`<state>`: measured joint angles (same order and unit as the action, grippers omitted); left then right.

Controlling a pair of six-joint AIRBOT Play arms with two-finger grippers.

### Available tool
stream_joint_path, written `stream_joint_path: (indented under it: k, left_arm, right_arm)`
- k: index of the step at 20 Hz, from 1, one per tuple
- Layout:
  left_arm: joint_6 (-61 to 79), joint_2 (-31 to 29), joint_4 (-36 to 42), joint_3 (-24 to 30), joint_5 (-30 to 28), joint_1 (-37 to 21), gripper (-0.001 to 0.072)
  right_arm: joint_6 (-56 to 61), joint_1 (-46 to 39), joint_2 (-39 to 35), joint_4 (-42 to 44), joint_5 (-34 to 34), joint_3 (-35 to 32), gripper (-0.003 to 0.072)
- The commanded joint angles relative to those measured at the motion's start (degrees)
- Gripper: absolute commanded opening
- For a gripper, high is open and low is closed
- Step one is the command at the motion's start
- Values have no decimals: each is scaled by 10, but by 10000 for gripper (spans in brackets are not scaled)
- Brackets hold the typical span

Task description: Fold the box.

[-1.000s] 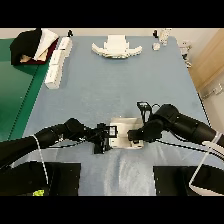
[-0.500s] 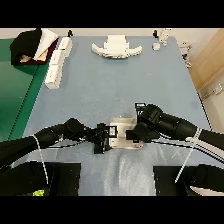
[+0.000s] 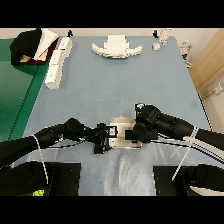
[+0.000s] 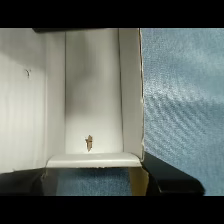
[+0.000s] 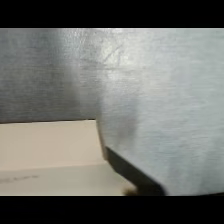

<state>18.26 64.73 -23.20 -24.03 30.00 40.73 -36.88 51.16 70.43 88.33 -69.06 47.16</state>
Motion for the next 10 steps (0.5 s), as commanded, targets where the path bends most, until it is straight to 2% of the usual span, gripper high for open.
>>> stream_joint_path:
  k: [1, 8, 9, 10]
  left_arm:
    - [-1, 0, 1, 0, 0, 0, 463]
    - [-1, 0, 1, 0, 0, 0, 463]
    - [-1, 0, 1, 0, 0, 0, 463]
    - [-1, 0, 1, 0, 0, 0, 463]
  right_arm:
    - [-7, 0, -2, 17, -11, 1, 352]
    - [-7, -1, -1, 8, -26, 1, 352]
    - [-7, -1, -1, 8, -26, 1, 302]
    - [-7, -1, -1, 8, -26, 1, 165]
